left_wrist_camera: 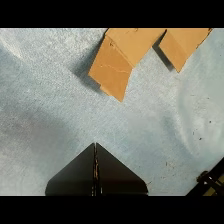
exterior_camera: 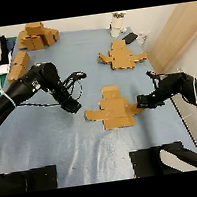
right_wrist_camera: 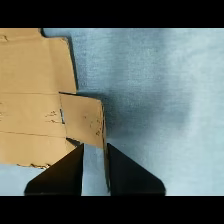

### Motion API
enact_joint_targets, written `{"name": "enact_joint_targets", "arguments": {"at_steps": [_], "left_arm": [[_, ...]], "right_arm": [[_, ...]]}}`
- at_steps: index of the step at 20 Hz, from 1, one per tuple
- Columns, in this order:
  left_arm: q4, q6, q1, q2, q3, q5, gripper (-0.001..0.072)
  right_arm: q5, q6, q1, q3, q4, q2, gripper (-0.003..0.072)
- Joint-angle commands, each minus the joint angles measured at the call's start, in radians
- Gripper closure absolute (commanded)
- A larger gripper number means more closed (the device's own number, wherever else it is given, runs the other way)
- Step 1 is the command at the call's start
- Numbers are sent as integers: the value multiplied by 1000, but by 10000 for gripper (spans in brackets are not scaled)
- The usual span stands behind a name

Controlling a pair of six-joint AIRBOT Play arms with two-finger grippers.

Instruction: Fold the box.

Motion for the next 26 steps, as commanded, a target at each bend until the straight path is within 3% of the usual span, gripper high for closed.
{"name": "enact_joint_targets", "arguments": {"at_steps": [1,2,3,5,12,20,21,22,23,26], "left_arm": [[-13,3,-1,0,0,25,698],[-13,3,-1,0,0,28,698],[-13,2,-1,0,0,31,698],[-14,3,-1,0,0,30,698],[-75,29,0,2,0,34,697],[-128,58,25,1,8,22,696],[-135,58,52,1,3,21,649],[-158,39,91,1,-6,20,327],[-193,19,132,0,-19,22,241],[-316,21,240,0,-79,22,240]], "right_arm": [[-10,-72,2,25,39,-85,454],[-16,-109,3,27,77,-96,467],[-25,-149,5,32,111,-102,576],[-28,-190,6,37,157,-103,683],[-75,-315,15,12,298,-81,684],[72,-297,216,-220,329,93,684],[105,-298,247,-244,328,122,684],[157,-297,281,-270,328,155,685],[211,-291,311,-293,328,187,684],[318,-272,387,-347,325,274,684]]}}
